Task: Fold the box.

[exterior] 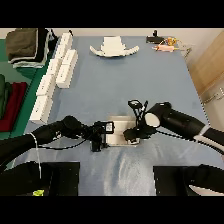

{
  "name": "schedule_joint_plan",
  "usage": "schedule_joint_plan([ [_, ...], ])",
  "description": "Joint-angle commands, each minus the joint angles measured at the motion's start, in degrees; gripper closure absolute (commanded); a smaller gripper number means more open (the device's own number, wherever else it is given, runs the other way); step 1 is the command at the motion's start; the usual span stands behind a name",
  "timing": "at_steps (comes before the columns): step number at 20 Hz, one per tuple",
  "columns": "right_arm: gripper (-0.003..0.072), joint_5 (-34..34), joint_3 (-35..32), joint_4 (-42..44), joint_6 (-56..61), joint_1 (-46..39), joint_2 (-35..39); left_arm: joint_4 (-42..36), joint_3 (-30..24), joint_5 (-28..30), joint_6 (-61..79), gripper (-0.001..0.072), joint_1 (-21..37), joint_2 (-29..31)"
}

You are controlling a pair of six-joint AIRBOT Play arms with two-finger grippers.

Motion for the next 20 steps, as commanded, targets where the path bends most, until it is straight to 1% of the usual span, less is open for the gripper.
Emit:
schedule_joint_plan([
  [1,0.0269,3.61,4.68,-7.78,13.11,5.44,-5.81,0.02,0.00,0.02,0.00,0.0201,0.04,0.00],
  [3,0.0269,4.26,4.70,-7.87,15.54,5.75,-6.73,0.02,0.00,0.02,0.00,0.0201,0.04,0.00],
  [4,0.0293,4.50,4.70,-8.59,16.15,5.75,-6.80,0.02,0.00,0.02,0.02,0.0201,0.04,0.00],
  [6,0.0439,5.46,4.70,-10.32,16.50,5.73,-6.80,0.02,0.00,0.02,0.00,0.0201,0.04,0.00],
  [7,0.0593,6.03,4.70,-11.13,16.48,5.75,-6.80,0.02,0.00,0.02,0.00,0.0201,0.04,0.00],
  [8,0.0681,6.36,4.70,-11.69,16.46,5.73,-6.80,0.02,0.00,0.02,0.02,0.0201,0.04,0.00],
  [11,0.0683,6.78,4.70,-11.91,16.39,5.75,-6.80,0.02,0.00,0.02,0.00,0.0201,0.04,0.00],
  [12,0.0681,6.75,4.70,-11.91,16.37,5.75,-6.78,0.02,0.00,0.02,0.00,0.0201,0.04,0.00],
  [13,0.0588,6.80,4.72,-11.82,16.35,5.75,-6.71,0.02,0.00,0.02,0.02,0.0201,0.04,0.00],
  [14,0.0381,6.86,4.72,-11.45,16.26,5.75,-6.58,0.02,0.00,0.02,0.00,0.0201,0.04,0.00],
  [15,0.0259,7.02,4.76,-10.97,15.76,5.73,-6.32,0.02,0.00,0.02,0.00,0.0201,0.04,0.00],
  [16,0.0247,7.04,4.76,-10.99,15.74,5.75,-5.88,0.02,0.00,0.02,0.00,0.0201,0.04,0.00],
  [20,0.0247,8.04,5.35,-11.02,15.74,5.57,-2.32,0.02,0.00,0.02,0.00,0.0201,0.04,0.00],
])
